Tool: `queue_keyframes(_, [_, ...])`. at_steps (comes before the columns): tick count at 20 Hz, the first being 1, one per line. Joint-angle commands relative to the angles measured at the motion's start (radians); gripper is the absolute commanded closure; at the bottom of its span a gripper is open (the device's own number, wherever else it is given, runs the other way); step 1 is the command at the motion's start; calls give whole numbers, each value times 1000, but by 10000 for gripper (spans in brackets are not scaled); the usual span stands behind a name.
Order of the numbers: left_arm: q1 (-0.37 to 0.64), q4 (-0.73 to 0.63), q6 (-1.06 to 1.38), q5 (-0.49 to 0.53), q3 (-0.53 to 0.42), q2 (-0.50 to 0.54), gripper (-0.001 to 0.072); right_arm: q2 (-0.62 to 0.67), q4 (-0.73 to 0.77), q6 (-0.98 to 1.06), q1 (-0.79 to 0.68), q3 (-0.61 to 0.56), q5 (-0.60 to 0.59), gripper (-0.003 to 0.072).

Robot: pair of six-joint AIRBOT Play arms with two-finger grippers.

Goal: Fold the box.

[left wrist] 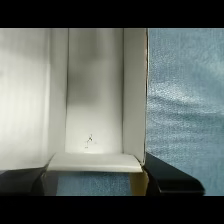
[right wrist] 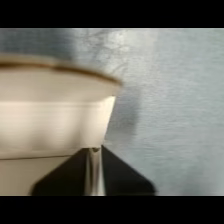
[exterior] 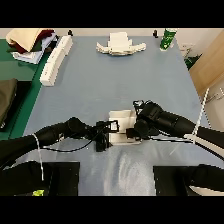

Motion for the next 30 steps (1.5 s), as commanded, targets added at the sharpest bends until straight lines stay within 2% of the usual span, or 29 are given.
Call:
queue_keyframes(1, [0, 0, 0, 1, 0, 0, 244, 0, 6, -15, 1, 1, 6, 323])
queue_keyframes(2, [0, 1, 0, 1, 0, 0, 244, 0, 6, -14, 1, 1, 6, 353])
queue_keyframes(3, [0, 1, 0, 1, 0, 0, 244, 0, 6, -14, 1, 1, 6, 535])
queue_keyframes(4, [0, 1, 0, 1, 0, 0, 244, 0, 6, -14, 1, 0, 5, 660])
queue_keyframes(5, [0, 0, 0, 1, 0, 0, 244, 0, 8, -15, 1, 0, 5, 683])
queue_keyframes(7, [0, 0, 0, 1, 0, 0, 244, 0, 11, -21, 1, 1, 6, 683])
queue_keyframes(8, [0, 1, 0, 1, 0, 0, 244, 0, 13, -22, 1, 1, 6, 612])
queue_keyframes(9, [0, 0, 0, 1, 0, 0, 244, 0, 13, -22, 1, 1, 5, 325])
queue_keyframes(10, [0, 0, 0, 1, 0, 0, 244, 1, 13, -22, 1, 1, 5, 251])
queue_keyframes(14, [0, 1, 0, 1, 0, 0, 244, 26, 36, -31, 1, 11, 4, 251])
queue_keyframes(18, [0, 1, 0, 1, 0, 0, 244, 115, -18, -39, -1, 76, -72, 254])
queue_keyframes(19, [0, 1, 0, 1, 0, 0, 244, 140, -69, -39, -3, 92, -112, 297])
queue_keyframes(20, [0, 1, 0, 1, 0, 0, 244, 163, -118, -39, -13, 100, -140, 401])
queue_keyframes(21, [0, 1, 0, 1, 0, 0, 243, 183, -143, -42, -30, 101, -153, 461])
queue_keyframes(22, [0, 1, 0, 1, 0, 0, 244, 201, -143, -71, -66, 101, -152, 514])
queue_keyframes(24, [0, 1, 0, 1, 0, 0, 244, 203, -121, -154, -178, 99, -148, 684])
queue_keyframes(25, [0, 1, 0, 1, 0, 0, 244, 192, -92, -211, -251, 95, -129, 684])
queue_keyframes(26, [0, 0, 0, 1, 0, 0, 244, 172, -29, -288, -343, 86, -84, 684])
queue_keyframes(28, [0, 1, 0, 1, 0, 0, 244, 103, 200, -481, -545, 79, -8, 685])
queue_keyframes(30, [0, 1, 0, 1, 0, 0, 244, 7, 552, -737, -732, 81, 17, 684])
